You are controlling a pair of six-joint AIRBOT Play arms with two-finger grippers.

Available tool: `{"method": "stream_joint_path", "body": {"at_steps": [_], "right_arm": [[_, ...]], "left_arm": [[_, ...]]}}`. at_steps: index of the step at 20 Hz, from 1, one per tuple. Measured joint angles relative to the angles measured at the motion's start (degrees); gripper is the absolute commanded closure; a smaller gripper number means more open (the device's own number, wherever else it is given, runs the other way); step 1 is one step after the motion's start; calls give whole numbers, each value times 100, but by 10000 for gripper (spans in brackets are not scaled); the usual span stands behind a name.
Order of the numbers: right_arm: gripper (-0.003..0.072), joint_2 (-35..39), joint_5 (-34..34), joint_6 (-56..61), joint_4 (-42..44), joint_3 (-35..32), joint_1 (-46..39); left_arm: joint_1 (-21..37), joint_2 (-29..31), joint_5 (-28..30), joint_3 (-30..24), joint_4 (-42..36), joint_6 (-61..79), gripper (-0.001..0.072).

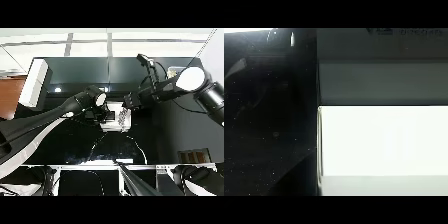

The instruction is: Fold the box and place the chain.

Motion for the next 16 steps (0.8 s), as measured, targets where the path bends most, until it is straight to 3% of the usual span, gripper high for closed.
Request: {"method": "stream_joint_path", "body": {"at_steps": [1,3,4,8,11,12,13,16], "right_arm": [[644,-11,-81,24,-15,-114,7],[330,-31,-227,59,-50,-334,17],[300,-37,-293,66,-61,-413,17],[313,-55,-339,101,-284,-551,-304],[307,-59,-492,330,-1047,-612,-942],[197,-66,-643,586,-1493,-662,-1187],[-22,-92,-822,898,-1941,-728,-1414],[-21,-389,-1471,1744,-2889,-892,-2061]], "left_arm": [[0,0,0,-2,0,0,679],[0,0,0,0,0,0,679],[0,0,-2,0,0,0,679],[0,0,-2,0,0,-2,679],[0,0,-2,0,0,0,679],[0,0,-2,0,0,0,679],[2,0,-2,-2,0,0,679],[0,0,-2,0,0,0,679]]}}
